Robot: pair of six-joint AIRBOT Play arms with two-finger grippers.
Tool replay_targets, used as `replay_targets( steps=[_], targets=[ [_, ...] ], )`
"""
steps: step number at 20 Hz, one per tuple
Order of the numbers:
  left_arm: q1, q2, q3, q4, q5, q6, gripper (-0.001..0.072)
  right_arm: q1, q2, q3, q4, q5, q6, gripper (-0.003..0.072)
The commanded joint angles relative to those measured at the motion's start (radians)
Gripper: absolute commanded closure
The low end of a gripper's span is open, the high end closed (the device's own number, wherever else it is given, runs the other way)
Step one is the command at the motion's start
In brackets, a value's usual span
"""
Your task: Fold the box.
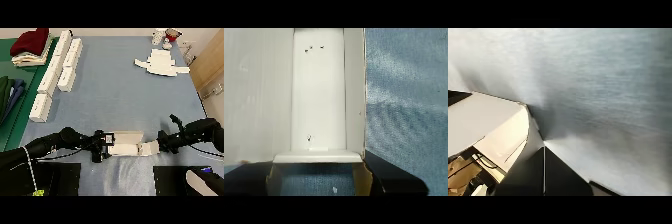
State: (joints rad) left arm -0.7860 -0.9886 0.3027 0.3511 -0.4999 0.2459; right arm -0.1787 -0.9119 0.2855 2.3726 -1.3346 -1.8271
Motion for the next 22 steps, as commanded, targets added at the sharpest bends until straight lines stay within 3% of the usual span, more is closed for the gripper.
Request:
replay_targets(
  steps=[1, 2, 3, 4, 7, 8, 9, 17, 22],
  targets=[
    [0.0, 0.001, 0.0, 0.0, 0.0, 0.0, 0.0186, 0.0, 0.054, -0.002, 0.044, -0.018, -0.041, 0.0657],
    [0.0, 0.001, 0.0, 0.0, 0.0, 0.0, 0.0186, 0.0, 0.084, -0.002, 0.044, -0.018, -0.041, 0.0504],
    [0.0, 0.001, 0.0, 0.0, 0.0, 0.0, 0.0186, 0.0, 0.113, 0.0, 0.044, -0.018, -0.041, 0.0406],
    [0.0, 0.001, 0.0, 0.0, 0.0, 0.0, 0.0186, 0.0, 0.139, 0.0, 0.044, -0.018, -0.041, 0.0363],
    [0.0, 0.001, 0.0, 0.0, 0.0, 0.0, 0.0186, 0.009, 0.201, 0.0, 0.043, -0.043, -0.045, 0.0362],
    [0.0, 0.001, 0.0, 0.0, 0.0, 0.0, 0.0186, 0.032, 0.215, 0.0, 0.043, -0.041, -0.044, 0.0321],
    [0.0, 0.001, 0.0, 0.0, 0.0, 0.0, 0.0186, 0.066, 0.224, 0.0, 0.043, -0.031, -0.043, 0.0232],
    [0.0, 0.001, 0.0, 0.0, 0.0, 0.0, 0.0186, 0.403, 0.225, 0.01, 0.035, 0.238, 0.041, 0.0222],
    [0.0, 0.001, 0.0, 0.0, 0.0, 0.0, 0.0186, 0.569, 0.2, 0.076, -0.145, 0.324, 0.275, 0.0224]
  ],
)
